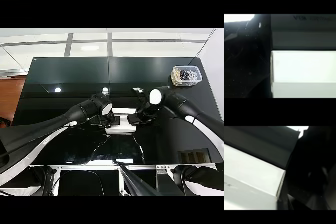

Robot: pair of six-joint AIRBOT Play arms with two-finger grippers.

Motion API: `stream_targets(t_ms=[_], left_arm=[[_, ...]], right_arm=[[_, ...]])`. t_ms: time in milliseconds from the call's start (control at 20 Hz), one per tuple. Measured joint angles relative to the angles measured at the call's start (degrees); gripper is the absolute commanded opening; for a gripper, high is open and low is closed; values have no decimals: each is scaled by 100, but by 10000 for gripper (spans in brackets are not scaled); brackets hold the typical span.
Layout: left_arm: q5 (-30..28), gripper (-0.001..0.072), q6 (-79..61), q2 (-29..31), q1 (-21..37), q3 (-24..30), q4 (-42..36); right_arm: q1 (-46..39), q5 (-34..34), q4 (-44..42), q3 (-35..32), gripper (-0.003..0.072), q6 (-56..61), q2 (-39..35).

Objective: Fold the box and place the chain.

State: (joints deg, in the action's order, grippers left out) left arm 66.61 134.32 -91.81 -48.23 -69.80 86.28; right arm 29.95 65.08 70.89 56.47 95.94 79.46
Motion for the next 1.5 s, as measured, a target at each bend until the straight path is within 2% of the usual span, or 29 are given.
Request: stream_targets(t_ms=[300,600,1500], left_arm=[[-2,26,13,0,0,0,2],[0,26,11,0,0,0,2],[-4,26,7,0,0,0,20]], right_arm=[[557,-275,916,63,324,1381,66],[667,-319,1117,76,324,2138,125],[691,310,1012,76,324,2260,-37]])
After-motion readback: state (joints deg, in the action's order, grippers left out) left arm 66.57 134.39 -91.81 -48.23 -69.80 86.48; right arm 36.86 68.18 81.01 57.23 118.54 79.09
